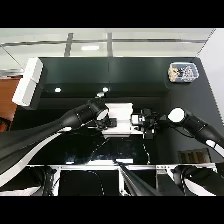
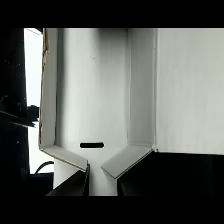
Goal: Fold the box and place the chain.
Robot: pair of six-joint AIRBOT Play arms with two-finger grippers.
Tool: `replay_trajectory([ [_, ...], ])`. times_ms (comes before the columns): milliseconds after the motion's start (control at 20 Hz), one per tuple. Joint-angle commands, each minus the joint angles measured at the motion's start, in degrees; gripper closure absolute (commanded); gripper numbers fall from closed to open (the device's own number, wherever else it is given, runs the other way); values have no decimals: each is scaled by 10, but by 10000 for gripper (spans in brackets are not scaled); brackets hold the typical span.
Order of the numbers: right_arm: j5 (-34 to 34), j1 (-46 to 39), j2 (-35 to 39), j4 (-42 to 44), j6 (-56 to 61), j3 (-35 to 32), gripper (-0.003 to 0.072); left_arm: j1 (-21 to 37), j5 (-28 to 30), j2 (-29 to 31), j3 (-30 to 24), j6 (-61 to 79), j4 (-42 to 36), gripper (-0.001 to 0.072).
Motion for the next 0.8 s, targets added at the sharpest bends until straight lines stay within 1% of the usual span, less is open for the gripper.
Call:
replay_trajectory([
  [0,-3,10,-13,84,-2,0,499,0,0,0,0,0,-1,683],
  [150,-31,33,-34,155,-3,0,499,0,0,0,0,0,-1,683],
  [300,-62,35,-44,158,-2,0,495,0,0,0,0,0,-1,683],
  [350,-64,35,-44,158,-2,0,479,0,0,0,0,0,-1,683],
  [400,-64,35,-44,158,0,0,480,0,0,0,0,0,-1,683],
  [450,-64,35,-44,155,6,0,499,0,0,0,0,0,-1,683],
  [500,-64,35,-44,151,16,0,497,0,0,0,0,0,-1,683],
  [550,-64,35,-44,150,29,0,329,0,0,0,0,0,-1,683],
  [600,-63,35,-44,147,33,0,238,0,0,0,0,0,-1,683],
  [650,-62,35,-43,140,46,0,525,0,0,0,0,0,-1,683],
  [700,-64,35,-44,140,74,0,439,0,0,0,0,0,-1,683],
  [750,-63,35,-43,139,86,0,237,0,0,0,0,0,-1,683],
])
